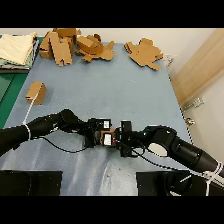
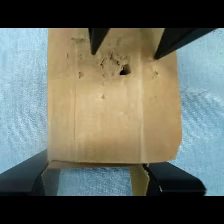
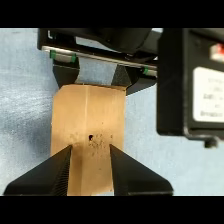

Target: Fold the box.

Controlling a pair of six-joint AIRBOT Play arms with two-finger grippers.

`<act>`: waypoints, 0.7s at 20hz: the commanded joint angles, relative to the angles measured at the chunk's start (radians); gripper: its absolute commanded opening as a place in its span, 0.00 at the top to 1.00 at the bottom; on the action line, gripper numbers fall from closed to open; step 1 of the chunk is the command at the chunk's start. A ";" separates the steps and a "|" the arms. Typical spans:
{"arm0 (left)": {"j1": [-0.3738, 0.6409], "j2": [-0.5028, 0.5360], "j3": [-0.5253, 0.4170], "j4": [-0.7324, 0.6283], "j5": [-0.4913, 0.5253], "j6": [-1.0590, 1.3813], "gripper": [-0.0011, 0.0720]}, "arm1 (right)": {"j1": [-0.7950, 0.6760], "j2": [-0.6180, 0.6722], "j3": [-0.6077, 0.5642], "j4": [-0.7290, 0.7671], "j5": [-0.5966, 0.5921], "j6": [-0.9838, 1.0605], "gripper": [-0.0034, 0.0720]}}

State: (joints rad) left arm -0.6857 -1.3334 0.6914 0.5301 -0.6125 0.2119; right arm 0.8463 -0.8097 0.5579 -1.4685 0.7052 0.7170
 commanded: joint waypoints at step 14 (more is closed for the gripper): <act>0.000 -0.001 0.000 0.000 0.000 0.000 0.59 | 0.003 -0.002 0.000 0.000 0.019 0.079 0.32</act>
State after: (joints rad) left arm -0.6857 -1.3334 0.6914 0.5301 -0.6140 0.2119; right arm 0.8482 -0.8104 0.5579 -1.4876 0.7162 0.7937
